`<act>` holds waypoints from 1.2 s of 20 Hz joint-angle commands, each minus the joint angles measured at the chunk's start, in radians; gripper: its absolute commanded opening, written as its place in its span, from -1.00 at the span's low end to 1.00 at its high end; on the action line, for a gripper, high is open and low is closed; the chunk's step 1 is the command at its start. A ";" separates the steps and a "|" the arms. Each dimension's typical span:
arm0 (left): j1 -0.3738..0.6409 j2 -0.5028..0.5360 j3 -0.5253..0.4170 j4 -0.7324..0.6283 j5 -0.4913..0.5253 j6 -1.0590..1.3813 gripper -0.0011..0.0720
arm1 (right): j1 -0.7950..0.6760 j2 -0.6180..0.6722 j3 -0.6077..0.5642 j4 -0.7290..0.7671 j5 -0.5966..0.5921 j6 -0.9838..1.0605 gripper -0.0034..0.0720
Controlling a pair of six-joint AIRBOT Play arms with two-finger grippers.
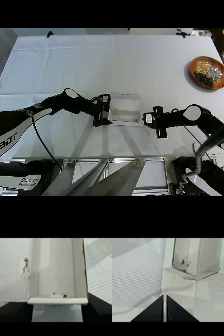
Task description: Fold the box and place the chain.
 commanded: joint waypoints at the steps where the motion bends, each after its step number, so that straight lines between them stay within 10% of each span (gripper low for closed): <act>1: 0.000 0.000 0.000 -0.002 0.005 0.000 -0.03 | -0.007 0.022 0.001 0.079 -0.021 0.003 -0.67; 3: 0.000 0.000 0.000 -0.002 0.005 0.000 -0.03 | -0.007 0.011 0.001 0.172 -0.098 -0.003 -0.17; 7: -0.001 0.000 0.000 -0.002 0.005 -0.001 -0.03 | -0.007 -0.035 0.001 0.181 -0.182 -0.005 0.00; 24: 0.000 0.000 0.000 -0.002 0.005 0.000 -0.03 | -0.006 -0.144 0.001 0.456 -0.159 -0.167 -0.34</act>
